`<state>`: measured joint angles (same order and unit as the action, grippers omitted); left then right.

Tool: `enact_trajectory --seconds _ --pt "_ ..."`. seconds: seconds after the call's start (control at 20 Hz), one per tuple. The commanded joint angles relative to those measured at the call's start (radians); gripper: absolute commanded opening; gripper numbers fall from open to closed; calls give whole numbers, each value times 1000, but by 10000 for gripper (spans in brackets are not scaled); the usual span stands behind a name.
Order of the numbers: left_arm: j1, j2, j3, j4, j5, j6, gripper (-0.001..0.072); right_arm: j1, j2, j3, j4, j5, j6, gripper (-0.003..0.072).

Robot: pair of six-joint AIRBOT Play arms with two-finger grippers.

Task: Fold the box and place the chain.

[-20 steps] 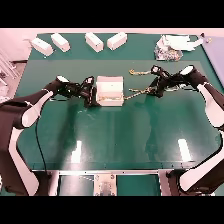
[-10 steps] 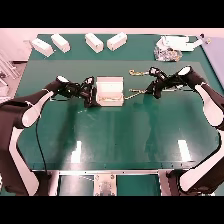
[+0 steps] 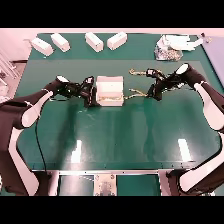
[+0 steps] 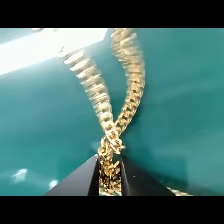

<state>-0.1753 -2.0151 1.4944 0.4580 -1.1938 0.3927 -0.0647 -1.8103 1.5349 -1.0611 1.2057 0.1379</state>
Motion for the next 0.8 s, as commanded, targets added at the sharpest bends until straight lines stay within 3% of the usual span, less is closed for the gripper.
enact_trajectory --seconds 0.0,0.45,0.75 --pt "0 0 0 0 0 0 534 39 149 5 40 -1 71 1" --pt "0 0 0 0 1 0 534 143 523 31 40 -48 214 1" --pt "0 0 0 0 1 0 534 323 570 113 39 -197 256 0"
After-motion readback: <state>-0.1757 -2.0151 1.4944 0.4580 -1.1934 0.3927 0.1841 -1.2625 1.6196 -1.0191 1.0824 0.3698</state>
